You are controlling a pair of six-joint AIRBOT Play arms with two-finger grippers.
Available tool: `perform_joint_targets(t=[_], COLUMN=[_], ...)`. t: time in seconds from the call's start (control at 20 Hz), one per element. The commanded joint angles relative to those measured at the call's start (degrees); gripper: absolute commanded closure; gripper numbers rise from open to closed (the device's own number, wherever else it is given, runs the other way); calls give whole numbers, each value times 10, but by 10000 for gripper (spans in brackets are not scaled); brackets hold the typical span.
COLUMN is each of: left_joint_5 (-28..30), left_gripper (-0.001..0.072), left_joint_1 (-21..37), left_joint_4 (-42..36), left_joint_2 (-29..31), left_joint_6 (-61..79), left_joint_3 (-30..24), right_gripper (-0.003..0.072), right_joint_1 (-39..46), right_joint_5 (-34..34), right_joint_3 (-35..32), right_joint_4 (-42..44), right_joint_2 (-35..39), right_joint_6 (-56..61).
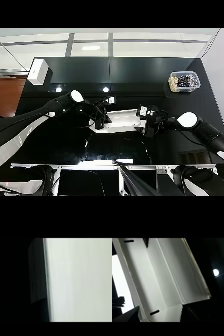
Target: Fold the box and place the chain.
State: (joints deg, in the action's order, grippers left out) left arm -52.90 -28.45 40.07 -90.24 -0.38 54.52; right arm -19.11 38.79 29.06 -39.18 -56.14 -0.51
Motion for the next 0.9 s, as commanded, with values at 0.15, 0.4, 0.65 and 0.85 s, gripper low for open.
perform_joint_targets(t=[0.15,0.4,0.65,0.85], left_joint_5=[-5,7,29,29], left_gripper=[685,687,686,686], left_joint_1=[0,-3,-5,-5], left_joint_4=[2,19,19,19], left_joint_2=[2,4,6,6], left_joint_6=[36,47,47,47], left_joint_3=[0,0,0,1], right_gripper=[-7,-7,-7,-7], right_joint_1=[3,3,2,5], right_joint_5=[46,40,26,22], right_joint_3=[2,1,1,1], right_joint_4=[12,13,26,25], right_joint_2=[-2,-4,-21,-22], right_joint_6=[-32,-32,-32,-32])
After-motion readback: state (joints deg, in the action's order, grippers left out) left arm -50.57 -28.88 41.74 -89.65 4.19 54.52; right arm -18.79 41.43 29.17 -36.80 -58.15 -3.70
